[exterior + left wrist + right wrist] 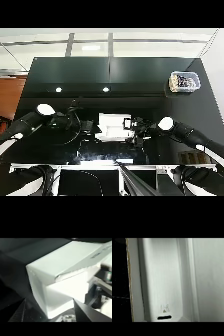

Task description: Fold the box and place the chain.

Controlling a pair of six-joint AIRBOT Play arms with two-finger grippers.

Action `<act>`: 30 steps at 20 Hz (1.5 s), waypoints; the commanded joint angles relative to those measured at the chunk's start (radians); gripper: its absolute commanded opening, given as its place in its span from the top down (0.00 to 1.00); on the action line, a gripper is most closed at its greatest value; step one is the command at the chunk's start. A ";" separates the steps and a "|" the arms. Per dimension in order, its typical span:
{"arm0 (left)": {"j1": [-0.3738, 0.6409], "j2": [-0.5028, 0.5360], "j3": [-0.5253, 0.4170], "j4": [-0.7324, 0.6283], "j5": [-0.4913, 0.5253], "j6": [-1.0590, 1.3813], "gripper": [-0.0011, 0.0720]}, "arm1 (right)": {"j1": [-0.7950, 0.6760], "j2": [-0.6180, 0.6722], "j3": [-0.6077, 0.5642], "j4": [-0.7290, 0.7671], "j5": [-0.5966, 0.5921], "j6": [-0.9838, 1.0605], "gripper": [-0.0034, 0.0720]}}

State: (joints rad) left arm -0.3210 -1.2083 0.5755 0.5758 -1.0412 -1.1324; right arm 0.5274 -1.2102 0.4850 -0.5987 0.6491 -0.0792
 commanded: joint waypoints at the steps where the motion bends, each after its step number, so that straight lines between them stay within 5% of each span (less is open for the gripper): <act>1: -0.133 0.001 0.079 0.151 0.075 -0.192 0.06 | 0.000 0.000 -0.001 0.000 0.000 0.000 0.32; 4: -0.185 0.001 0.134 0.229 0.070 -0.301 0.07 | 0.000 0.000 0.000 0.000 0.000 0.000 0.32; 7: -0.199 0.001 0.166 0.239 0.062 -0.343 0.20 | 0.000 0.000 -0.001 0.000 0.000 0.000 0.32; 14: -0.208 -0.001 0.172 0.288 0.038 -0.428 0.22 | 0.000 0.000 -0.001 0.000 0.000 0.000 0.32; 17: -0.245 -0.002 0.172 0.383 0.052 -0.509 0.32 | 0.000 0.000 -0.001 0.000 0.000 0.000 0.32; 30: -0.421 -0.051 0.235 0.641 0.117 -0.815 0.32 | 0.000 0.000 -0.001 0.000 0.000 0.000 0.32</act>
State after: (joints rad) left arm -0.7052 -1.2388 0.7803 1.1664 -0.9249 -1.8896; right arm 0.5274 -1.2102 0.4850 -0.5987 0.6495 -0.0788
